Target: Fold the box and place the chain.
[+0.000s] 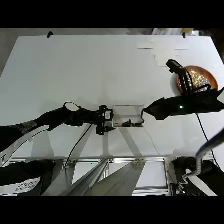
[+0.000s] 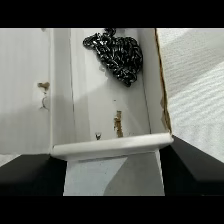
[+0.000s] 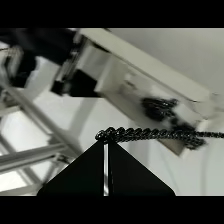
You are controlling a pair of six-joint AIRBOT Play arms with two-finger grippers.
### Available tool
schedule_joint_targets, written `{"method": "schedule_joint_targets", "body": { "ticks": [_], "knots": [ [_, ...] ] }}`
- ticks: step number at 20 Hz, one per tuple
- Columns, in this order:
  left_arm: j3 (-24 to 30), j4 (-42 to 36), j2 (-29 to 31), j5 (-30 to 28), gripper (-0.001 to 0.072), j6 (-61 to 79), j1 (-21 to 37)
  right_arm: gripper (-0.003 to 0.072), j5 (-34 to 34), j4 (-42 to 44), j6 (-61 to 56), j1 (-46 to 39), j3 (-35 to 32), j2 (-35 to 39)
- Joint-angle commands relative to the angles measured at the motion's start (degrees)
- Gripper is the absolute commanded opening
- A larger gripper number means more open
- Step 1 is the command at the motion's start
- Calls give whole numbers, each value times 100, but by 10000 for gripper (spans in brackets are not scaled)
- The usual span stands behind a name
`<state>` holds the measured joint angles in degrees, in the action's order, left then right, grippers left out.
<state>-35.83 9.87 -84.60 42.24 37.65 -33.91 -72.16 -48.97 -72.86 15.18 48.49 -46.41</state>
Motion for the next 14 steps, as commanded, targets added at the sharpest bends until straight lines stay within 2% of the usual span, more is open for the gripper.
{"method": "schedule_joint_targets", "body": {
  "ticks": [1, 6, 9, 14],
  "knots": [
    [0, 2, 4, -2, 69, 0, 0, 15, 240, 529, 291, 494, 4, 98],
    [0, 2, 4, -2, 69, 2, 0, 16, 1305, -398, -17, 1434, 4, -31],
    [0, 2, 4, -2, 69, 2, 0, 16, 1353, -811, -232, 1615, 0, -352],
    [0, 2, 4, -2, 69, 2, 0, 17, 1300, -953, -232, 1631, -13, -1204]
  ]
}}
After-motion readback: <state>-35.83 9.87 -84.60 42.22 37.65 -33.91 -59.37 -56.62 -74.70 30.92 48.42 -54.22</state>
